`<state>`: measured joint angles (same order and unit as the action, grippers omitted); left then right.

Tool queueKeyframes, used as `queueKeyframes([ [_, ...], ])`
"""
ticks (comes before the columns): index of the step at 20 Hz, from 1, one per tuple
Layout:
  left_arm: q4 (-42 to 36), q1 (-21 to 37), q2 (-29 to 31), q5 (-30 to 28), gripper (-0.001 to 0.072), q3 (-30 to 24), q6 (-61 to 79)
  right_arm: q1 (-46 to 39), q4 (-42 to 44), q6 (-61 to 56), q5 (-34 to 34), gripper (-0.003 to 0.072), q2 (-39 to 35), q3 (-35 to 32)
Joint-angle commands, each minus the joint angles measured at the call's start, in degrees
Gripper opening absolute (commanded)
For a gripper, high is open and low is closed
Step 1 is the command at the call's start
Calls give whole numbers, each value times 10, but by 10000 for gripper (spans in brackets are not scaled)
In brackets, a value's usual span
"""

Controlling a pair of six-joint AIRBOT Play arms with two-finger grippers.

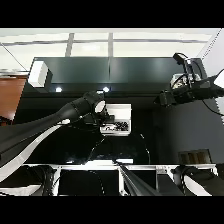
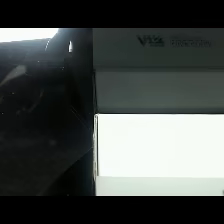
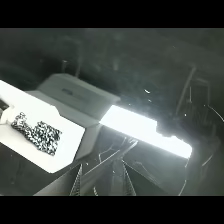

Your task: Fold the box and place the chain.

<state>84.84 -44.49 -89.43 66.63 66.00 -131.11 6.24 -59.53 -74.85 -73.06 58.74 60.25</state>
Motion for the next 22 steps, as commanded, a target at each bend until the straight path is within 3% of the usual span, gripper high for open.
queueKeyframes([
  [1,6,0,0,-10,29,7,-28,-17,-8,-1,-14,322,-9,0],
  [4,9,0,7,-10,32,14,-34,-17,-10,0,-5,322,-9,0],
  [5,18,-1,12,-10,136,17,-43,-17,-10,0,-2,323,-9,0],
  [6,31,-4,22,-11,370,17,-43,-17,-10,-1,0,323,-9,0],
  [7,46,-7,35,-13,536,17,-43,-17,-10,0,0,323,-9,0],
  [8,66,-9,52,-8,576,17,-38,-17,-10,-1,0,323,-9,0],
  [12,120,-9,132,47,576,5,71,-17,-18,-1,2,323,-9,0],
  [14,192,6,191,87,576,-37,64,-17,-23,-1,2,323,-9,0],
  [16,221,67,241,97,576,-107,27,-17,-23,-1,3,322,-9,0],
  [17,193,111,258,78,576,-141,27,-17,-23,-1,5,322,-9,0],
  [19,64,207,281,-7,576,-206,98,-17,-23,-2,15,323,-9,0],
  [20,-48,249,285,-70,576,-236,218,-17,-23,-2,18,322,-9,0],
  [22,-308,307,278,-98,576,-274,560,-17,-23,-2,17,323,-9,0],
])
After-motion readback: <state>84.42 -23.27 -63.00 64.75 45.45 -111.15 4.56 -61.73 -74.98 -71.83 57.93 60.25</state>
